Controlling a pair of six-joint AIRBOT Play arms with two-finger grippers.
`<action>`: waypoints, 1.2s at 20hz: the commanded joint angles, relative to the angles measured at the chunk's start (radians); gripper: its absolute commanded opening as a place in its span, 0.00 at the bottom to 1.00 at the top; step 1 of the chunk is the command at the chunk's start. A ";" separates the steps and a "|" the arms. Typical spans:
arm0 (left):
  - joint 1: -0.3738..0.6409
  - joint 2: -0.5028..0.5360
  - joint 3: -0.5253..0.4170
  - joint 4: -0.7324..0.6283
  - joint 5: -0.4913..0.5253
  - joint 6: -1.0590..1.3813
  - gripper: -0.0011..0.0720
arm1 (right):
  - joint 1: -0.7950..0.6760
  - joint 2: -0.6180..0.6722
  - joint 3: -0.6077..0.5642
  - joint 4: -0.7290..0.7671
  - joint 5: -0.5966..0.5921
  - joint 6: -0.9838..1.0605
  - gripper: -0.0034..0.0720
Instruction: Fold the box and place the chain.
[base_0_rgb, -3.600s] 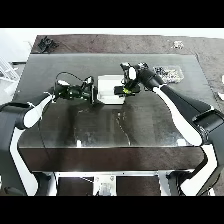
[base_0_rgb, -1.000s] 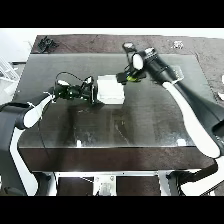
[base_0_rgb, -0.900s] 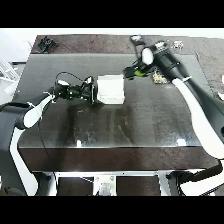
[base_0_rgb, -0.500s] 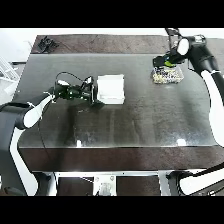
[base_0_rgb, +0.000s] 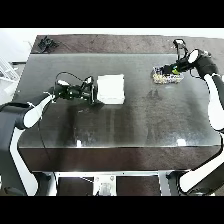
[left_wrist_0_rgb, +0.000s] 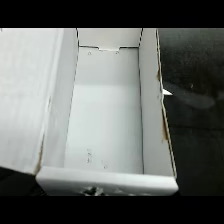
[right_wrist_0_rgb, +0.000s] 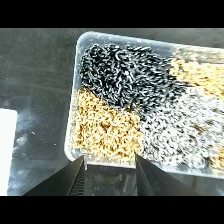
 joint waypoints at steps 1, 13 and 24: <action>0.001 0.000 0.000 0.000 0.000 0.000 0.43 | -0.012 -0.049 0.001 0.090 -0.029 -0.085 0.53; 0.001 0.000 0.000 0.000 0.000 0.000 0.43 | -0.012 -0.097 0.036 0.117 -0.035 -0.109 0.53; 0.001 0.000 0.000 0.000 0.000 0.000 0.43 | -0.012 -0.156 0.038 0.113 0.009 -0.123 0.38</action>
